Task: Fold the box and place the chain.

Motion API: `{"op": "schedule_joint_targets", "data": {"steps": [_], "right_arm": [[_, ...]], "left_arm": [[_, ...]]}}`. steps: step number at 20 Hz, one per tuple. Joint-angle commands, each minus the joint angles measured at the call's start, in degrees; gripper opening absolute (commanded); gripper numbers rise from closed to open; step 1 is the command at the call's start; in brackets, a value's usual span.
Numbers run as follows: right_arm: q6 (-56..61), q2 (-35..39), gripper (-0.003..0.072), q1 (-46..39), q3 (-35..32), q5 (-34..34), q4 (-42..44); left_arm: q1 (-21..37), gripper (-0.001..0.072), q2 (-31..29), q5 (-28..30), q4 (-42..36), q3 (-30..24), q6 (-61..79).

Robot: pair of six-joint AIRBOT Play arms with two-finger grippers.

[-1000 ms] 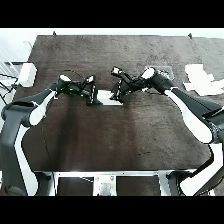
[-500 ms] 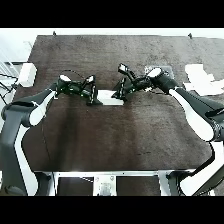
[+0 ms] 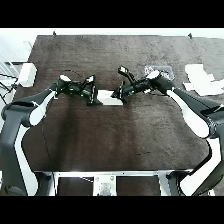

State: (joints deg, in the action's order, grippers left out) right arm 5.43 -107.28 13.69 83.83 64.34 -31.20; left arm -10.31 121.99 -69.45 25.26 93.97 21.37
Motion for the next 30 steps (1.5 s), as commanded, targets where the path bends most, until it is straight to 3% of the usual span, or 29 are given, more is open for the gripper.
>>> {"op": "schedule_joint_targets", "data": {"steps": [1,11,18,22,25,30], "right_arm": [[2.1,-1.9,0.001,0.04,-0.04,0.28,-0.35],[2.51,-0.09,0.001,-0.22,1.09,3.21,0.33],[6.67,10.93,0.0009,-0.61,0.48,3.91,1.22],[9.11,22.14,0.0007,-1.55,-7.5,2.6,1.18],[10.54,35.3,0.0007,-3.74,-20.0,-7.96,1.16],[14.05,60.35,0.0008,-7.87,-45.75,-38.16,1.22]], "left_arm": [[0.0,0.0527,-0.02,-0.02,-0.04,0.02,-0.09],[0.0,0.0527,-0.02,-0.02,-0.04,0.02,-0.09],[0.0,0.0528,-0.02,-0.02,-0.04,0.02,-0.09],[0.0,0.0527,-0.02,0.0,-0.04,0.02,-0.09],[0.0,0.0527,-0.02,-0.02,-0.04,0.02,-0.09],[0.0,0.0527,-0.02,-0.02,-0.04,0.02,-0.11]]}}
